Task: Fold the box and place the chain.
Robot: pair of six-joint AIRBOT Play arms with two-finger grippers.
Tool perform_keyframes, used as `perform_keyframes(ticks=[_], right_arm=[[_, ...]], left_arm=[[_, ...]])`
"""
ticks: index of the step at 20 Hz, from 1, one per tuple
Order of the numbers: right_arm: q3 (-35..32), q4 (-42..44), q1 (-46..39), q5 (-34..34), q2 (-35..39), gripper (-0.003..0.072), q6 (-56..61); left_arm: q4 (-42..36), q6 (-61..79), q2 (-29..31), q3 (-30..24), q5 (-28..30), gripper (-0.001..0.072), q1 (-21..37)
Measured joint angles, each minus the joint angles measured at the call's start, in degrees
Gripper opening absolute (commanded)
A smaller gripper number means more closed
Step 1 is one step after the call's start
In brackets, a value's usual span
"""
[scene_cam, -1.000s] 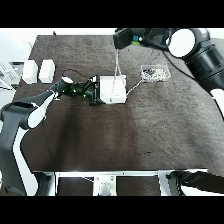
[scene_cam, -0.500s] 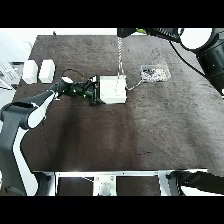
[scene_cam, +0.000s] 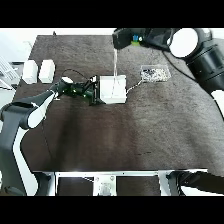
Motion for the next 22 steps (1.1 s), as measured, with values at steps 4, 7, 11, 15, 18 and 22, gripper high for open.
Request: perform_keyframes(ticks=[4, 7, 11, 15, 18, 22], right_arm=[[-9.66, 2.36, 0.24, -3.08, -1.81, 0.0004, 2.67], [-18.82, 4.11, 0.24, -9.81, -4.66, 0.0005, 4.22], [-25.03, 6.03, 0.22, -14.88, -8.63, 0.0319, 5.14], [-26.69, 6.23, -1.31, -16.33, -8.79, 0.0527, 5.29], [-27.12, 4.72, -5.42, -16.37, -6.99, 0.0528, 5.53], [-27.3, 4.5, -14.71, -15.39, -7.5, 0.0529, 8.5]], left_arm=[[0.0, 0.0, 0.0, 0.0, 0.0, 0.053, 0.0], [0.0, 0.0, 0.0, 0.0, 0.0, 0.053, 0.0], [0.0, 0.0, 0.0, 0.0, 0.0, 0.053, 0.0], [0.0, 0.0, 0.0, 0.0, -0.02, 0.053, 0.0], [0.0, 0.0, 0.0, 0.0, -0.02, 0.053, 0.0], [0.0, 0.0, 0.0, 0.0, -0.04, 0.053, 0.0]])
